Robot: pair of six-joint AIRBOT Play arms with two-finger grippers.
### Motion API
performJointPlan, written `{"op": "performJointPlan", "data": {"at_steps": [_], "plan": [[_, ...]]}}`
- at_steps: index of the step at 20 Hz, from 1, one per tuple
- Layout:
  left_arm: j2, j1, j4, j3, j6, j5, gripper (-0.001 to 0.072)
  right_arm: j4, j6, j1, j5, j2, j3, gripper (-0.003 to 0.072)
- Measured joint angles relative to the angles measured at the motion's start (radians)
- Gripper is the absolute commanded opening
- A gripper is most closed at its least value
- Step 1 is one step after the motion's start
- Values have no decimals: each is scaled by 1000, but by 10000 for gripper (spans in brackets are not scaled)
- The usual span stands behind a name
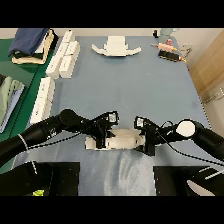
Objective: Fold the box.
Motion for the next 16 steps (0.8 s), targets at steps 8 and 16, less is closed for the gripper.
{"op": "performJointPlan", "data": {"at_steps": [8,16], "plan": [[0,0,0,0,0,0,15,30,-91,-29,39,9,-5,712],[0,0,0,0,0,0,15,82,-237,-62,42,-72,-6,712]]}}
